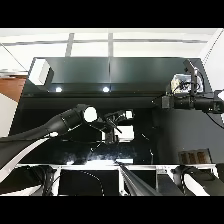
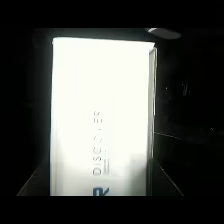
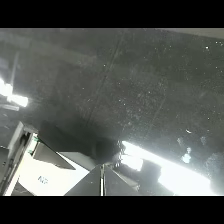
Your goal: Fold the box and place the chain.
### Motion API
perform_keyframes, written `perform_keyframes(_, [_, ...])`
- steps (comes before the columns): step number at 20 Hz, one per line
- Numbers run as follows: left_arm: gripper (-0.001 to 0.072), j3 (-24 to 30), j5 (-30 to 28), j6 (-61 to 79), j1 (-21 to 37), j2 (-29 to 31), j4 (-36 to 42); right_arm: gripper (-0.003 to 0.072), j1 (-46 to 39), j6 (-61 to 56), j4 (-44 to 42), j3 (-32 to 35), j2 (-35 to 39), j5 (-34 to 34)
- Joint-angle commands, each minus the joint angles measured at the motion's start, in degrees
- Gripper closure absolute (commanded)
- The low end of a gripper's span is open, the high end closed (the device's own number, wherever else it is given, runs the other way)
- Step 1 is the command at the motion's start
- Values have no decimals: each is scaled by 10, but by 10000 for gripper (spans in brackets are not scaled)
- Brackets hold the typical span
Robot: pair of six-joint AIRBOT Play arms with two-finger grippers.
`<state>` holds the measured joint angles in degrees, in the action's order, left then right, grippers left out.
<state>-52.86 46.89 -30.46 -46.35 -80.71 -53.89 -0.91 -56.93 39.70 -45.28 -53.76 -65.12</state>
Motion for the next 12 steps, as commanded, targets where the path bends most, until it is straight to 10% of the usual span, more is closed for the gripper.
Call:
perform_keyframes(1, [2,0,-36,0,-7,-6,-1,660,0,0,0,0,0,0])
perform_keyframes(10, [7,0,-27,0,-7,-21,-2,660,0,0,0,0,0,0])
perform_keyframes(12, [278,-1,-25,0,-7,-20,-14,660,0,0,0,0,0,4])
